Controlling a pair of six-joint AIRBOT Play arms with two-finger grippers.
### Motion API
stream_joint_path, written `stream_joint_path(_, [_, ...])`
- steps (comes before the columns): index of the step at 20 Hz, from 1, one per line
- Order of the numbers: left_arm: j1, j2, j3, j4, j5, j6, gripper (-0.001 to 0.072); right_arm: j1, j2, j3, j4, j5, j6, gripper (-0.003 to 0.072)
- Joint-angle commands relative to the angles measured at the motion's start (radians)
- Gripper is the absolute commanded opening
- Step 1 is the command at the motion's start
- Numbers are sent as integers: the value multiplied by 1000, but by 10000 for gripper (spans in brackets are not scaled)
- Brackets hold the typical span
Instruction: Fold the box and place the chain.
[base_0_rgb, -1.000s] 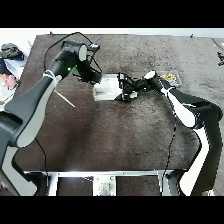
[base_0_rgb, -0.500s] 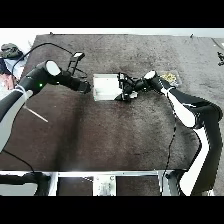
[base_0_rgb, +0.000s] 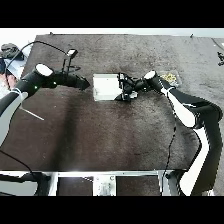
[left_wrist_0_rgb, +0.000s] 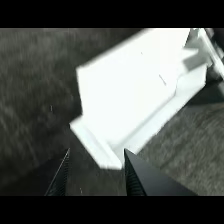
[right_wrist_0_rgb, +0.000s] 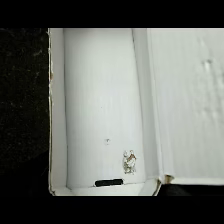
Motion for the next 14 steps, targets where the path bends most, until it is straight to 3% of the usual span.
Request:
stream_joint_path(1, [98,-133,109,-256,-137,297,375,0,0,0,0,0,0,476])
stream_joint_path(4, [132,-303,289,-255,-315,520,375,0,0,0,0,0,0,476])
stream_joint_path(6, [140,-386,353,-261,-417,666,377,0,0,0,0,0,0,476])
stream_joint_path(7, [140,-408,356,-257,-433,706,440,0,0,0,0,0,0,476])
stream_joint_path(8, [136,-425,354,-239,-442,739,647,0,0,0,0,0,0,477])
stream_joint_path(11, [120,-468,349,-195,-495,872,720,0,0,0,0,0,0,476])
stream_joint_path(14, [98,-485,349,-194,-524,977,720,0,0,0,0,0,0,477])
